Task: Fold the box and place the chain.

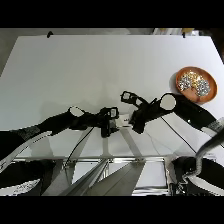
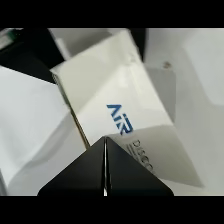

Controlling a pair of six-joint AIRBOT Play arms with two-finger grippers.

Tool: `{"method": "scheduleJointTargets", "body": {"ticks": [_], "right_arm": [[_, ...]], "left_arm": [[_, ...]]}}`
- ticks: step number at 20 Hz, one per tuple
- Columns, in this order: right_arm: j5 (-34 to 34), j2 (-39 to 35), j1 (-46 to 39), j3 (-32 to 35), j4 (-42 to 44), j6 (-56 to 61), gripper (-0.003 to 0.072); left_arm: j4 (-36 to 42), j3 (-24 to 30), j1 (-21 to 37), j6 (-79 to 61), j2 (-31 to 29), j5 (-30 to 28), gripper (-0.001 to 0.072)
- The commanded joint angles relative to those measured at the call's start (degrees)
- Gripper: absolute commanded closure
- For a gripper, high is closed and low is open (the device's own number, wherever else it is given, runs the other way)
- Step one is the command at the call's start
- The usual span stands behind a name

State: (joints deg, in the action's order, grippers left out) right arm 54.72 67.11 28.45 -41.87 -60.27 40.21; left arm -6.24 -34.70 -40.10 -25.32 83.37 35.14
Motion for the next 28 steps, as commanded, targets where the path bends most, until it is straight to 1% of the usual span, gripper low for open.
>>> {"method": "scheduleJointTargets", "body": {"ticks": [1, 3, 4, 6, 8, 11, 15, 17, 20, 22, 24, 26, 28], "right_arm": [[1.0, -4.3, 0.0, 0.0, -2.1, 4.8, 0.0672], [2.6, -9.5, 0.0, 0.0, -6.3, 10.0, 0.0672], [5.3, -12.2, 0.0, 0.0, -9.9, 14.7, 0.0672], [14.1, -16.0, -0.8, 0.0, -17.9, 27.0, 0.0672], [22.6, -17.5, -3.8, 0.0, -21.8, 34.4, 0.0672], [30.0, -17.5, -8.0, 0.0, -20.4, 37.3, 0.0670], [32.2, -17.5, -8.2, 0.0, -15.9, 38.0, 0.0670], [34.1, -17.7, -8.2, 0.0, -15.6, 37.5, 0.0670], [34.2, -19.1, -8.2, 0.0, -18.7, 34.2, 0.0670], [33.4, -19.6, -8.2, 0.0, -22.1, 34.9, 0.0670], [29.7, -19.7, -8.2, 0.0, -25.7, 40.3, 0.0670], [23.6, -19.6, -8.2, 0.0, -29.6, 50.7, 0.0671], [18.8, -19.4, -8.2, 0.0, -31.0, 58.8, 0.0671]], "left_arm": [[-0.2, 0.0, 0.0, -0.2, 0.0, 0.3, 0.0340], [-0.2, 0.0, 0.0, -0.2, 0.0, 0.3, 0.0340], [-0.2, 0.0, 0.0, -0.2, 0.0, 0.2, 0.0340], [-0.2, 0.0, 0.0, -0.2, 0.0, 0.3, 0.0340], [-0.2, 0.0, 0.0, -0.2, 0.0, 0.2, 0.0340], [-0.2, 0.0, 0.0, -0.2, 0.0, 0.3, 0.0340], [-0.2, 0.0, 0.0, -0.2, 0.0, 0.3, 0.0340], [-0.2, 0.0, 0.0, -0.2, 0.0, 0.3, 0.0340], [-0.2, 0.0, 0.0, -0.2, 0.0, 0.5, 0.0340], [-0.2, 0.0, 0.0, -0.2, 0.0, 0.5, 0.0340], [-0.2, 0.0, 0.0, -0.2, 0.0, 0.7, 0.0340], [-0.2, 0.0, 0.0, -0.2, 0.0, 0.7, 0.0340], [-0.2, 0.0, 0.0, -0.2, 0.0, 0.7, 0.0340]]}}
